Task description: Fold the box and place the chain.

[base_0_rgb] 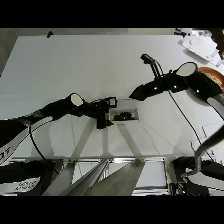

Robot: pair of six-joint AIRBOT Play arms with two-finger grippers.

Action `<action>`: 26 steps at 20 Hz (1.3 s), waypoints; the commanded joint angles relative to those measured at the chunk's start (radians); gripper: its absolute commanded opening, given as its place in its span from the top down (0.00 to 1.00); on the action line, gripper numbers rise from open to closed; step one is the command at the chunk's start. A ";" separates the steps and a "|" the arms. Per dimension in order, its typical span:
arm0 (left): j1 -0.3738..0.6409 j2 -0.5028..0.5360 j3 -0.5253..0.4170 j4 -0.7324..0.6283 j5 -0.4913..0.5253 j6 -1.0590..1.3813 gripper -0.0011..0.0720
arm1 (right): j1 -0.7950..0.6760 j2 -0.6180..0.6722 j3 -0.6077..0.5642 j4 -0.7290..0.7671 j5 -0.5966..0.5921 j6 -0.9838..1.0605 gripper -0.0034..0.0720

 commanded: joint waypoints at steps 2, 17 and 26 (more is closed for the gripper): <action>0.000 0.000 0.000 0.000 0.000 0.000 0.53 | 0.020 -0.042 0.017 -0.014 0.074 -0.080 0.94; 0.000 0.000 0.000 0.000 0.000 0.000 0.53 | 0.023 -0.055 0.023 -0.047 0.165 -0.111 0.94; 0.000 0.000 0.000 0.000 0.000 0.000 0.53 | 0.108 -0.039 0.023 -0.209 0.190 -0.156 0.68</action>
